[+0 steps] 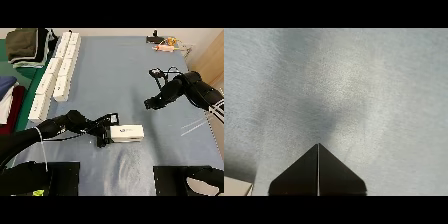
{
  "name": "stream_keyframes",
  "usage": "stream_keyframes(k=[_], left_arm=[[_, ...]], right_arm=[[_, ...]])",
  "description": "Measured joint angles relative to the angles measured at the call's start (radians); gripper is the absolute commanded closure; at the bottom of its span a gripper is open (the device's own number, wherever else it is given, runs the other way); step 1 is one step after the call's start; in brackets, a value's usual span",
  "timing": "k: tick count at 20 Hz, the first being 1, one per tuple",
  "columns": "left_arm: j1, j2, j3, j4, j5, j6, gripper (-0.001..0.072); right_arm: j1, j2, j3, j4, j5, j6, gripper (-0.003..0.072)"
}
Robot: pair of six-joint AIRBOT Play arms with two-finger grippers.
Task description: Fold the box.
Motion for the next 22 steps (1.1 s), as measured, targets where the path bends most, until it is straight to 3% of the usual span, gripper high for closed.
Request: stream_keyframes(k=[4,8,16,22], left_arm=[[0.018,0.057,0.000,0.058,0.018,-0.118,0.0186],[0.120,0.138,0.000,0.179,-0.017,-0.335,0.0186],[0.460,0.365,-0.001,0.373,-0.246,-0.674,0.0186],[0.615,0.523,-0.045,0.570,-0.381,-0.966,0.0186]], right_arm=[[0.000,0.000,0.000,0.005,0.000,0.000,0.0683],[0.000,0.000,0.000,0.005,-0.001,0.000,0.0683],[0.000,0.000,0.000,0.006,-0.001,0.000,0.0682],[0.000,0.000,0.000,0.006,-0.001,0.000,0.0682]])
